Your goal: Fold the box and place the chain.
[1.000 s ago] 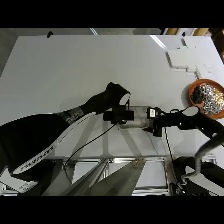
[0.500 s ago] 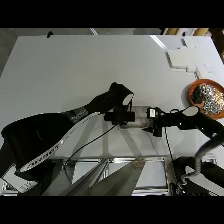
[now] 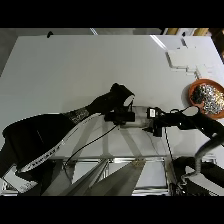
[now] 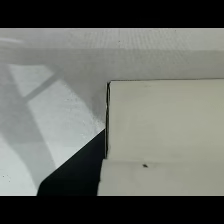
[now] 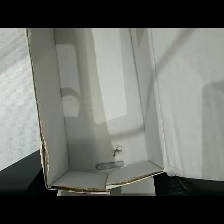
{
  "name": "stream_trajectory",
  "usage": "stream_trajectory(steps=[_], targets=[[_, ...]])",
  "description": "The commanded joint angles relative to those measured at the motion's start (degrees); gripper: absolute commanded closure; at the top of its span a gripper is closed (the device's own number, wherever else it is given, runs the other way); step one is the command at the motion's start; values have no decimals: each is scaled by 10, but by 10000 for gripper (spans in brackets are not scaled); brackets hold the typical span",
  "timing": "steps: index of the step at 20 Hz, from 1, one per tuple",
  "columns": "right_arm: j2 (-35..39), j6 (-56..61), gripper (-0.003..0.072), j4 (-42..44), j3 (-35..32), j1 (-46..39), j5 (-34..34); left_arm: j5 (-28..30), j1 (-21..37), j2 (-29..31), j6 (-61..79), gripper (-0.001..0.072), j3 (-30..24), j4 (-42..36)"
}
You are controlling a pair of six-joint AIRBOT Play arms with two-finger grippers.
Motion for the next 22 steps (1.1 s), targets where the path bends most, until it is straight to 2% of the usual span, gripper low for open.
stream_trajectory(steps=[1, 2, 3, 7, 9, 10, 14, 15, 16, 17, 18, 20, 22], targets=[[0, 0, 330, 0, 0, 0, 0, -7, 0, 1, 0, 689, 0, 5], [0, 0, 330, 0, 0, 0, 0, -5, 0, 1, 0, 640, 0, 4], [0, 0, 330, 0, 0, 0, 0, -4, 0, 1, 0, 623, 0, 4], [0, 0, 330, 0, 0, 0, 0, -4, 0, 5, 12, 607, 0, 5], [0, 0, 330, 0, 0, 0, 0, -3, 1, 10, 24, 330, 0, 5], [0, 0, 330, 0, 0, 0, 0, -3, 3, 12, 24, 302, 0, 5], [0, 0, 330, 0, 0, 0, 0, -3, 4, 15, 23, 322, 0, 4], [0, 0, 330, 0, 0, 0, 0, -2, 4, 15, 20, 378, 0, 5], [0, 0, 330, 0, 0, 0, 0, 2, 2, 15, 20, 465, -2, 5], [0, 0, 330, 0, 0, 0, 0, 6, 0, 14, 20, 591, -7, 4], [0, 0, 330, 0, 0, 0, 0, 10, -1, 15, 19, 643, -12, 4], [0, 0, 330, 0, 0, 0, 0, 15, -1, 15, 19, 639, -18, 2], [0, 0, 330, 0, 0, 0, 0, 21, -1, 15, 17, 544, -24, 0]])
